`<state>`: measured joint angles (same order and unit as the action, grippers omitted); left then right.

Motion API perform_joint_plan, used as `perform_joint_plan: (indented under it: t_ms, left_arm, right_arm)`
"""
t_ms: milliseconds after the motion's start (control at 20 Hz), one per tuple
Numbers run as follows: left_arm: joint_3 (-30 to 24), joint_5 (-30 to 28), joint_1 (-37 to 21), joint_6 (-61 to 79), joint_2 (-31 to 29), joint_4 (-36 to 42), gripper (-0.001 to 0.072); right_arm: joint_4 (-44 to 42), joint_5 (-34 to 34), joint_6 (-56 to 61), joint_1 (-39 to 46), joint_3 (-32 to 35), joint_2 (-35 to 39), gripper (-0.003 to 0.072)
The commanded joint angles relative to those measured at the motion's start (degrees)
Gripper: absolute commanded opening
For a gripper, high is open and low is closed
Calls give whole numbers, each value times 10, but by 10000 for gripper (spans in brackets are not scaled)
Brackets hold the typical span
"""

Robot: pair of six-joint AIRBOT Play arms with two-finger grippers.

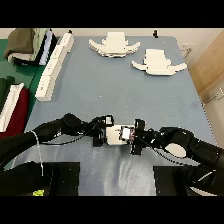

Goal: Fold the box.

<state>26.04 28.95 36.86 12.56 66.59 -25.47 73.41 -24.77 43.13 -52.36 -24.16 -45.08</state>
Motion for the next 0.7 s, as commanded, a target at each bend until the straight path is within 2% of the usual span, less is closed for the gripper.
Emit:
perform_joint_plan:
  t_ms: [0, 50, 250, 350, 650]
  left_arm:
    - [0, 0, -1, 0, 0, 0, 455]
    - [0, 0, 0, 0, 0, 0, 455]
    - [0, 0, -1, 0, 0, 0, 455]
    - [0, 0, -1, 0, 0, 0, 455]
    - [0, 0, 0, 0, 0, 0, 454]
  right_arm:
    - [14, 25, -3, -5, -1, 21, 209]
    - [15, 28, -7, -4, 0, 25, 342]
    - [38, 27, -12, 2, 0, 4, 392]
    - [42, 23, -12, 1, 0, -11, 484]
    - [42, -8, -23, -14, 0, -19, 488]
